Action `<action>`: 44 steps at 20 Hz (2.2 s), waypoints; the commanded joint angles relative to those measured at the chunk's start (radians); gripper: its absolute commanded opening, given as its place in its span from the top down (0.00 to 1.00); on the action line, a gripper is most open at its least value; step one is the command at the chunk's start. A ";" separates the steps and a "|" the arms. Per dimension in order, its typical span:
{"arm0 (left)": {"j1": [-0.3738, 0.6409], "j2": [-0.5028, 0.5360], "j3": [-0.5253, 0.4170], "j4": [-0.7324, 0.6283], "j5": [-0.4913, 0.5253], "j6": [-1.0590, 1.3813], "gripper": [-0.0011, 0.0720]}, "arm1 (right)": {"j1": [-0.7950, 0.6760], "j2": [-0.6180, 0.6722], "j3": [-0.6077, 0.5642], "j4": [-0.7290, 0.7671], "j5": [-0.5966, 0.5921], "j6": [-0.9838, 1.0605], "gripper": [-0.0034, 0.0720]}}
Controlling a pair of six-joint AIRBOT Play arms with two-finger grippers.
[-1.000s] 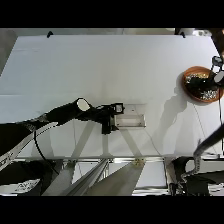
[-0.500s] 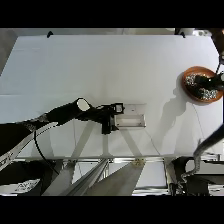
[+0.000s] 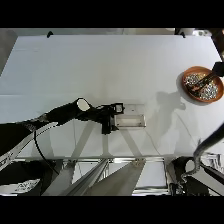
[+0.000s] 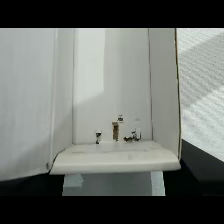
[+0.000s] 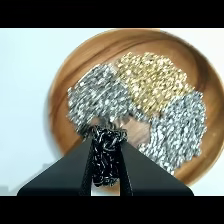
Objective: Fold the box and place the chain.
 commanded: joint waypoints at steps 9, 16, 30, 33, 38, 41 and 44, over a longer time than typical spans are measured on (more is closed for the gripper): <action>0.000 0.000 0.000 0.000 0.000 0.000 0.48 | 0.260 0.166 -0.002 0.326 0.529 -0.193 0.94; 0.000 0.000 0.000 0.000 0.000 0.000 0.48 | 0.546 0.174 -0.147 0.307 0.532 -0.181 0.94; 0.000 0.000 0.000 0.000 0.000 0.000 0.48 | 0.791 0.245 -0.292 0.373 0.289 -0.121 0.94; 0.000 0.000 0.000 0.000 0.000 0.000 0.48 | 0.913 0.240 -0.292 0.349 0.177 -0.073 0.94; 0.000 0.000 0.000 0.000 0.000 0.000 0.48 | 1.033 0.167 -0.292 0.290 0.098 0.011 0.94; 0.000 0.000 0.000 0.000 0.000 0.000 0.48 | 1.056 0.098 -0.292 0.282 0.081 0.034 0.94; 0.000 0.000 0.000 0.000 0.000 0.000 0.48 | 1.056 0.026 -0.292 0.281 0.071 0.036 0.94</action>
